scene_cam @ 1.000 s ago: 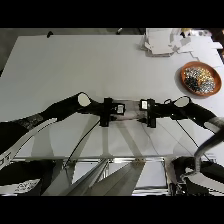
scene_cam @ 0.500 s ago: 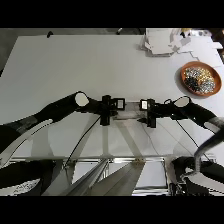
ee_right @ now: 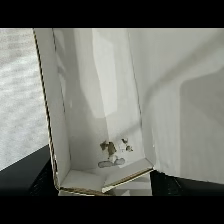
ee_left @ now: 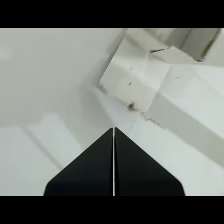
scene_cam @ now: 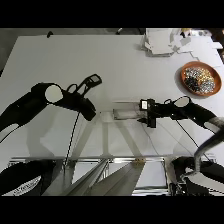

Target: Fold the box and place the chain.

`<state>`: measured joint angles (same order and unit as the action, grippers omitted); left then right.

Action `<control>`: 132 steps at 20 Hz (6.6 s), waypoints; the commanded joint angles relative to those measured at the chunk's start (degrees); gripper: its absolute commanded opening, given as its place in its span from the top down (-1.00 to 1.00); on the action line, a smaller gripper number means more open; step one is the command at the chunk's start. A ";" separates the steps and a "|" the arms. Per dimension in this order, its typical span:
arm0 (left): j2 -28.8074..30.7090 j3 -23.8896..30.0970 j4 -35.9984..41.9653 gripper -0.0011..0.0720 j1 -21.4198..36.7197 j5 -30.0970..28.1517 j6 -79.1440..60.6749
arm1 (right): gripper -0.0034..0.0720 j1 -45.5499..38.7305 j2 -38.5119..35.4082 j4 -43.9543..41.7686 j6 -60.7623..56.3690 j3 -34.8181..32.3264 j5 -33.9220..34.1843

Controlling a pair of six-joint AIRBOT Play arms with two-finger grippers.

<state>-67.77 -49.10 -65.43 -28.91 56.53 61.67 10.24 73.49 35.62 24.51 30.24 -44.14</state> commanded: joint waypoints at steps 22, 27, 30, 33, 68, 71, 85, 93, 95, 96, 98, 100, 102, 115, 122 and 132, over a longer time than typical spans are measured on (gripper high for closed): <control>-12.39 3.26 33.94 0.94 0.96 -4.55 -1.57 | -0.16 0.00 -0.04 -0.04 -0.02 0.00 -0.02; -12.41 3.26 37.13 0.59 0.24 -4.83 -2.54 | -0.16 0.00 -0.04 -0.04 -0.02 0.00 -0.02; -12.41 3.26 37.11 0.50 0.24 -3.76 -2.54 | -0.16 0.00 -0.04 -0.04 -0.02 0.00 -0.02; -12.41 3.26 37.11 0.50 0.11 -3.82 -2.54 | -0.16 0.00 -0.04 -0.04 -0.02 0.00 -0.02; -12.70 -5.22 12.22 -0.28 -6.64 -5.77 25.86 | -0.16 0.00 -0.04 -0.04 -0.02 0.00 -0.02; -12.96 -6.45 10.21 -0.27 -9.31 -5.14 29.75 | -0.16 0.00 -0.04 -0.04 -0.02 0.00 -0.02; -12.81 -9.40 8.35 0.55 -9.86 -3.93 31.69 | -0.16 0.00 -0.04 -0.04 -0.02 0.00 0.00; -12.85 -16.63 4.31 -0.56 -9.22 1.86 38.60 | -0.16 0.00 -0.04 -0.04 -0.02 0.00 -0.02; -12.87 -19.12 1.64 -0.56 -9.18 2.43 42.82 | -0.16 0.00 -0.04 -0.04 -0.02 0.00 -0.02; -12.87 -19.69 0.28 -0.56 -9.18 1.92 45.42 | -0.16 0.00 -0.04 -0.04 -0.02 0.00 -0.02; -13.27 -19.69 -2.45 -0.55 -9.38 0.72 51.36 | -0.16 0.00 -0.04 -0.04 -0.02 0.00 -0.02; -14.47 -19.67 -4.59 -0.55 -10.64 1.49 53.94 | -0.16 0.00 -0.04 -0.04 -0.02 0.00 -0.02; -16.06 -19.67 -5.03 -0.55 -12.24 2.05 54.34 | -0.16 0.00 -0.04 -0.04 -0.02 0.00 -0.02; -21.77 -19.61 -7.63 -0.53 -15.30 3.23 62.36 | -0.16 0.00 -0.04 -0.04 -0.02 0.00 0.00; -24.11 -19.61 -7.34 -0.07 -15.85 2.10 66.03 | -0.16 0.00 -0.04 -0.04 -0.02 0.00 -0.02; -25.03 -21.90 -10.62 0.07 -17.29 5.09 68.43 | -0.16 0.00 -0.04 -0.04 -0.02 0.00 -0.02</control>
<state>-92.53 -69.67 -74.04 -46.06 58.52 129.43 10.26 73.47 35.57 24.51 30.24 -44.14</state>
